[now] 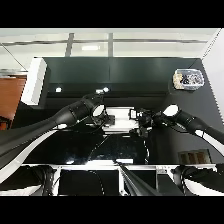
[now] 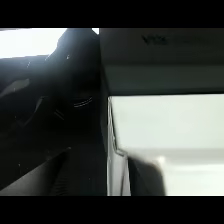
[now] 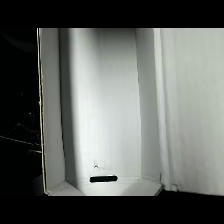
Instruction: Fold the box and place the chain.
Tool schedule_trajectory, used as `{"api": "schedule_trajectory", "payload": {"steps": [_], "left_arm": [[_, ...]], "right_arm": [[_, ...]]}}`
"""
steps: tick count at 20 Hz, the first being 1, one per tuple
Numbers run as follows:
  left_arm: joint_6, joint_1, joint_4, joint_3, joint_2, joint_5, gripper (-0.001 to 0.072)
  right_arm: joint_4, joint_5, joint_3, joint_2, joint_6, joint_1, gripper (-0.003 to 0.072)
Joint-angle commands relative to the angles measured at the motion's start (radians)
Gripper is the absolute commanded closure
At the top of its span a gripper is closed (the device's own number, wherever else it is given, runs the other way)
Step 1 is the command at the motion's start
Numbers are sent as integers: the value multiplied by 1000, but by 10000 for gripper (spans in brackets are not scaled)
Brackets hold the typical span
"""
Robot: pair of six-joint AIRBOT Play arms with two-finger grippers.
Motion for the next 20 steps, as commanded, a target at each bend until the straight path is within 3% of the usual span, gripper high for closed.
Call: {"api": "schedule_trajectory", "payload": {"steps": [1,9,11,20], "left_arm": [[-50,-8,3,6,-7,6,297],[-53,-8,-6,6,-16,45,304],[-52,-8,-9,6,-18,53,354],[-52,-8,-13,7,-38,48,356]], "right_arm": [[0,0,0,0,0,0,291],[0,0,0,0,0,0,291],[0,0,0,0,0,0,291],[0,0,0,0,0,0,291]]}}
